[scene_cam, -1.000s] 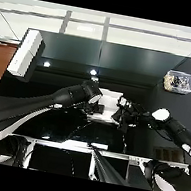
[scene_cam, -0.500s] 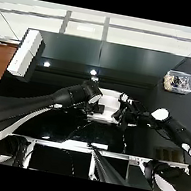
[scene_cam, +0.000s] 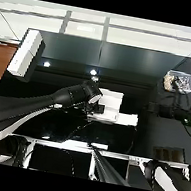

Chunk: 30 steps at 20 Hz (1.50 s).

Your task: Fold the box and place the chain.

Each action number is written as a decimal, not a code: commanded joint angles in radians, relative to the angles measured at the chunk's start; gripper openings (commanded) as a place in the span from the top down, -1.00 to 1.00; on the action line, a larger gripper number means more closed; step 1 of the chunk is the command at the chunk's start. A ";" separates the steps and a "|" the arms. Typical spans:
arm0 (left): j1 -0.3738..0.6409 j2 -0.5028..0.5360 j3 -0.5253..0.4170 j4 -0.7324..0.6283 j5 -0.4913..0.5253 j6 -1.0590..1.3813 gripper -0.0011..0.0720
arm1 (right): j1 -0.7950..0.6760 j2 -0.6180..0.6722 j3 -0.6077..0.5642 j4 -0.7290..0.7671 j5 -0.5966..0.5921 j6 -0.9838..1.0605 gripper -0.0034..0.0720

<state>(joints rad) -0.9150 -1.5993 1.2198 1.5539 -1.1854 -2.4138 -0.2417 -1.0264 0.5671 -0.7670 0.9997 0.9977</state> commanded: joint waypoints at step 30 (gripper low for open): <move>0.001 0.000 0.001 0.000 -0.002 0.001 0.89 | 0.548 -0.158 0.111 0.048 -0.016 0.351 -0.49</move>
<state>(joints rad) -0.9150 -1.5993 1.2198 1.5543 -1.1881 -2.4126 0.2134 -1.1851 0.6388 -0.6117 1.0672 1.2015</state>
